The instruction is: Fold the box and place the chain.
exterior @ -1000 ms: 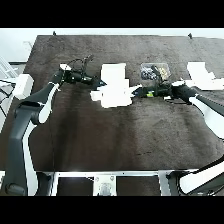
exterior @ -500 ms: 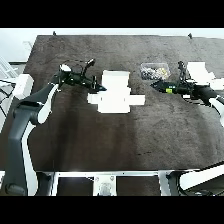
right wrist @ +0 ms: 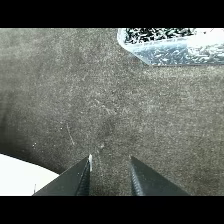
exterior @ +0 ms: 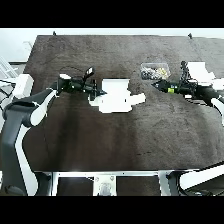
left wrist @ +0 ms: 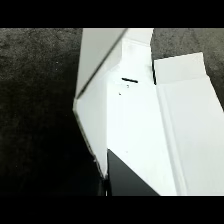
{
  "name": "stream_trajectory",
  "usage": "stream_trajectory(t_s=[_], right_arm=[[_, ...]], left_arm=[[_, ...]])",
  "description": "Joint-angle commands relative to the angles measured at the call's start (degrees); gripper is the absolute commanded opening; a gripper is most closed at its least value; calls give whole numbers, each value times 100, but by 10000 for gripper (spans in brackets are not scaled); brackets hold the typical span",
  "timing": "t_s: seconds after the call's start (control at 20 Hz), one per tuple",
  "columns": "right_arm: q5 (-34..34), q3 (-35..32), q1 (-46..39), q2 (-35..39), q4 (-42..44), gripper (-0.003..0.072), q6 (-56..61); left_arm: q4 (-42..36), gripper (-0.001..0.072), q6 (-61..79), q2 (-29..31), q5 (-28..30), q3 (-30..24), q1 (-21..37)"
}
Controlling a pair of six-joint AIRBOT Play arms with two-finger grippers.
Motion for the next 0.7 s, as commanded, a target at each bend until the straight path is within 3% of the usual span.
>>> stream_trajectory(t_s=[0.0,0.45,0.65], right_arm=[[50,-2,-4,4,7,305,-68],[210,-13,-7,50,98,305,-535],[236,-710,-20,979,505,302,-1255]], left_arm=[[-105,13,564,48,278,-289,-35],[-103,16,669,46,227,-289,-35],[-103,18,664,48,208,-289,-35]])
